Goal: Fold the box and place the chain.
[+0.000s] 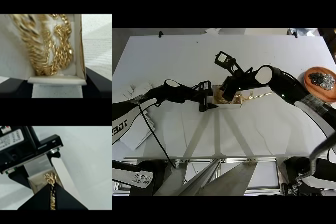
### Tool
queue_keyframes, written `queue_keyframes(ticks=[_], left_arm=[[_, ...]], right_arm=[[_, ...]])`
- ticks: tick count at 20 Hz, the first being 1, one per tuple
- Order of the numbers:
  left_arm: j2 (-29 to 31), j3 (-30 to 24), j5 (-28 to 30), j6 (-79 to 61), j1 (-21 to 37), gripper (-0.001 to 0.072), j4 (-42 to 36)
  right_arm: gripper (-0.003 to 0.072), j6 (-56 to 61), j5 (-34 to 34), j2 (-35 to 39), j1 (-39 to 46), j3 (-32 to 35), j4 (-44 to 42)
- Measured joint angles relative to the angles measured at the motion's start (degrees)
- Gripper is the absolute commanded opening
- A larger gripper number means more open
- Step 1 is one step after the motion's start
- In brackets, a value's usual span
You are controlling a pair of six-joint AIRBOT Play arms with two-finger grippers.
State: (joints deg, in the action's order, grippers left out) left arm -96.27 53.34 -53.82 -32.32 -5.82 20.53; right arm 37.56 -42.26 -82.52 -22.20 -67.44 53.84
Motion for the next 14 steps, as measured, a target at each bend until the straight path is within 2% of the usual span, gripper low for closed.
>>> queue_keyframes(ticks=[1,2,7,11,12,13,14], left_arm=[[0.00,0.00,0.00,0.00,0.00,0.0343,0.00],[0.00,0.00,0.00,0.00,0.00,0.0343,0.00],[0.00,0.00,0.00,0.00,0.00,0.0343,0.00],[0.00,0.00,0.00,0.02,0.00,0.0343,0.00],[0.00,0.00,0.00,0.02,0.00,0.0343,-0.02],[0.00,0.00,0.00,0.00,0.00,0.0343,-0.02],[0.00,0.00,0.00,0.02,0.00,0.0343,0.00]], right_arm=[[0.0263,0.17,-0.94,-0.55,-0.17,0.00,1.53],[0.0288,0.59,-1.99,-0.96,-0.28,0.00,3.04],[0.0288,3.21,-5.66,0.07,1.20,0.00,8.00],[0.0294,2.64,-9.99,4.00,7.21,0.00,9.18],[0.0316,1.33,-11.50,4.66,9.40,0.00,9.38],[0.0415,-0.46,-12.98,5.03,11.93,0.09,9.70],[0.0436,-2.62,-14.45,5.03,14.23,0.15,10.12]])
